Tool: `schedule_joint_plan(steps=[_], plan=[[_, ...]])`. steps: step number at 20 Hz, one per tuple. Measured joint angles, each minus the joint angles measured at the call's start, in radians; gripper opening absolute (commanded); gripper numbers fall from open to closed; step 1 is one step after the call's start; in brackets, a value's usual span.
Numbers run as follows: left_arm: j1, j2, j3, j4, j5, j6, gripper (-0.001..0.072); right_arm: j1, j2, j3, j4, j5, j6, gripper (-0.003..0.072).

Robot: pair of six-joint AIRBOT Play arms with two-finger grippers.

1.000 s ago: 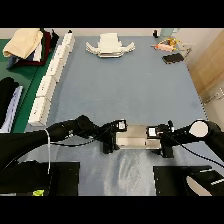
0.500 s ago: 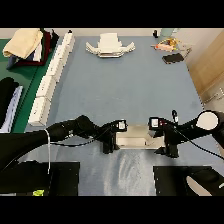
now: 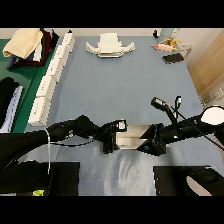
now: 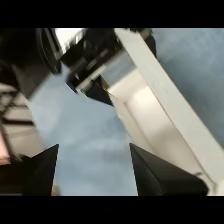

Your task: Fold the box.

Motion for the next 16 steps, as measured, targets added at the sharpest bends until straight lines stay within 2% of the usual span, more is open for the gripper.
schedule_joint_plan(steps=[3,8,16], plan=[[0.000,0.000,0.000,0.000,0.000,0.000,0.0425,0.000,0.000,0.001,0.147,-0.005,0.140,0.0712],[0.000,0.000,0.001,0.000,0.004,0.000,0.0424,0.003,0.000,0.001,0.344,-0.008,0.221,0.0712],[0.001,0.005,0.001,0.027,-0.026,-0.011,0.0425,0.007,0.000,0.001,0.415,-0.008,0.267,0.0701]])
